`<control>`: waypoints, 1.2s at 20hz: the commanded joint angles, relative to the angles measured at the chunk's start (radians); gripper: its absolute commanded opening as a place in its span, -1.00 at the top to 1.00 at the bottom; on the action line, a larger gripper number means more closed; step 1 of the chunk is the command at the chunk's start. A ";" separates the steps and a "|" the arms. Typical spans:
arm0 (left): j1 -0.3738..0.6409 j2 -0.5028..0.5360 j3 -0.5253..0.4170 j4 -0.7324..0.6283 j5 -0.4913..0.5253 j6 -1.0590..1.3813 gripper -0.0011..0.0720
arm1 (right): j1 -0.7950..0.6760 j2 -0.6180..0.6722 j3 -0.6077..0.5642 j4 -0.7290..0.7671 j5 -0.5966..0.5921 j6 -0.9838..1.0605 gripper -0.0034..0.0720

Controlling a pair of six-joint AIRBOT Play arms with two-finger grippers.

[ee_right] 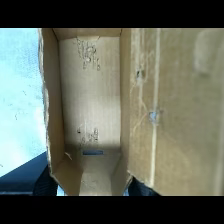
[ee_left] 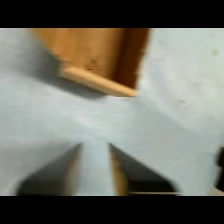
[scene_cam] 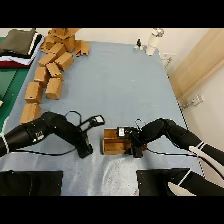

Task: Fold the box.

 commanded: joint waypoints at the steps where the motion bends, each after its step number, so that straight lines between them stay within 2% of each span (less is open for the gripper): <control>1: 0.134 0.001 -0.095 -0.050 -0.203 0.297 -0.88 | 0.000 0.000 0.000 0.000 0.000 0.000 -0.42; 4: 0.105 0.001 -0.093 -0.064 -0.240 0.317 -0.88 | 0.000 0.000 0.000 0.000 0.000 0.000 -0.42; 10: -0.095 0.000 -0.094 -0.059 -0.422 0.365 -0.93 | 0.000 0.000 0.000 0.000 0.000 0.000 -0.42; 13: -0.163 0.000 -0.096 -0.060 -0.406 0.368 -0.93 | 0.000 0.000 0.000 0.000 0.000 0.000 -0.42; 15: -0.163 0.000 -0.098 -0.059 -0.383 0.371 -0.93 | 0.000 0.000 0.000 0.000 0.000 0.000 -0.42; 24: -0.164 -0.055 -0.094 -0.111 -0.397 0.422 -0.93 | 0.000 0.000 0.000 0.000 0.000 0.000 -0.42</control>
